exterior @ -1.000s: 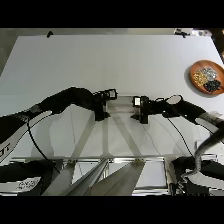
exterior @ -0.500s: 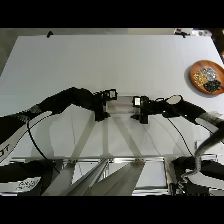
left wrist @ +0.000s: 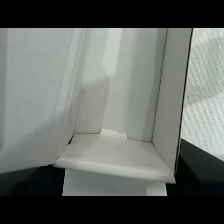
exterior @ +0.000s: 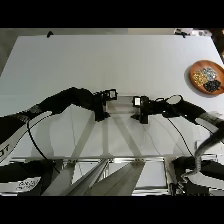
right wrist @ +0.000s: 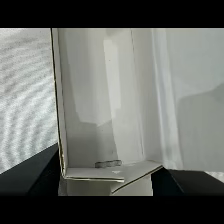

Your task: Fold the box and place the chain.

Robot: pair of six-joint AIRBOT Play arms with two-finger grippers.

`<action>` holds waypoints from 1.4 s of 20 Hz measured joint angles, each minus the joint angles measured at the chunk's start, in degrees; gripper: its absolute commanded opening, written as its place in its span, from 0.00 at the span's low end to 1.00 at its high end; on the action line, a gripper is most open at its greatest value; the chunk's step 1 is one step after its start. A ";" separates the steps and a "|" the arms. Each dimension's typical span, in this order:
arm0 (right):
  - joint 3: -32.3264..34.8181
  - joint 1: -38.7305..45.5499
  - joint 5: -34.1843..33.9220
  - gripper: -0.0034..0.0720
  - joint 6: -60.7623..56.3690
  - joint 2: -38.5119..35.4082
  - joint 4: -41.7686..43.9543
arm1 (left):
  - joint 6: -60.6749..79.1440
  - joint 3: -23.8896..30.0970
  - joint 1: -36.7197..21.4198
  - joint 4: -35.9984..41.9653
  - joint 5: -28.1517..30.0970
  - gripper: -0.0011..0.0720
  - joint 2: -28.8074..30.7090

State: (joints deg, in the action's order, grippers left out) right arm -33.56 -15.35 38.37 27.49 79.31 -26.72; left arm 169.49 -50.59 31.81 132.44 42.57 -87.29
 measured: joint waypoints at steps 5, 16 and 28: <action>0.00 0.00 0.02 0.47 0.00 0.00 0.00 | 0.00 0.00 0.00 0.00 0.04 0.23 0.00; 0.00 0.02 2.95 0.47 -0.50 0.00 -0.13 | 0.17 0.00 0.00 -0.15 0.37 0.23 0.02; 0.02 0.11 3.69 0.97 -7.45 -3.45 -7.87 | -0.11 0.00 0.02 0.04 0.33 0.23 0.02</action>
State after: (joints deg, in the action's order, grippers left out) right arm -33.54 -15.25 42.06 20.03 75.85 -34.59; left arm 169.38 -50.59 31.83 132.49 42.89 -87.26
